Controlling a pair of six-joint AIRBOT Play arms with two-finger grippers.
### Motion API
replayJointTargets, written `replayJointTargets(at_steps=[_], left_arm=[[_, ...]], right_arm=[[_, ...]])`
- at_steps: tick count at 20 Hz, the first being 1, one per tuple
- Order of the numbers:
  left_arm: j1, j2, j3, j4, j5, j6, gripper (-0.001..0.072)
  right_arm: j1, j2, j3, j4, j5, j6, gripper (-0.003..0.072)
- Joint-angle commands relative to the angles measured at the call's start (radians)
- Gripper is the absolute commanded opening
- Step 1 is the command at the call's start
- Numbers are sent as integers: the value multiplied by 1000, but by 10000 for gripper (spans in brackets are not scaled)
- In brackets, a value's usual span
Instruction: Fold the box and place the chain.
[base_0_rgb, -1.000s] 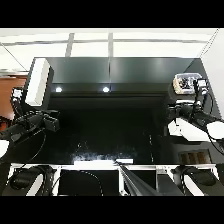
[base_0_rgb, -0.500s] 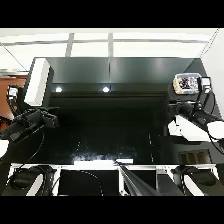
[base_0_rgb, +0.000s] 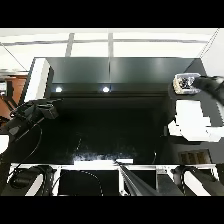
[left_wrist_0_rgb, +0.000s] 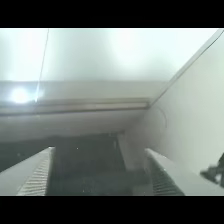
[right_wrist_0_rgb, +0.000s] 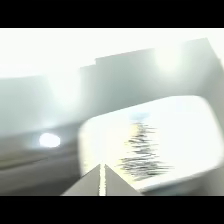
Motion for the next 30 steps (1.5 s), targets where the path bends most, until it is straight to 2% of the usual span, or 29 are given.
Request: replayJointTargets(at_steps=[1, 2, 5, 9, 13, 16, 18, 23, 25, 28, 30], left_arm=[[-1, -68, 2, -32, -80, 49, 720], [-1, -89, 2, -32, -116, 68, 720], [-1, -135, 2, -32, -170, 73, 720], [-1, -159, 2, -38, -203, 73, 720], [-1, -159, 2, -39, -250, 75, 720], [-1, -159, 2, -71, -204, 108, 720], [-1, -159, 3, -90, -162, 108, 720], [-1, -159, 3, -90, -165, 108, 720], [-1, -159, 3, -90, -165, 108, 720], [-1, -160, 3, -90, -163, 108, 720], [-1, -159, 3, -90, -162, 108, 720]], right_arm=[[-348, -223, 288, -99, 408, 14, 576], [-444, -271, 349, -105, 528, 13, 720], [-662, -341, 395, -161, 719, 35, 720], [-828, -394, 396, -168, 788, 25, 720], [-833, -489, 416, -178, 853, -111, 720], [-837, -561, 449, -8, 932, -312, 720], [-836, -589, 456, 14, 954, -374, 720], [-840, -699, 511, 33, 1073, -399, 720], [-839, -719, 513, 69, 1121, -409, 720], [-839, -739, 513, 37, 1209, -406, 720], [-842, -739, 513, 29, 1213, -406, 720]])
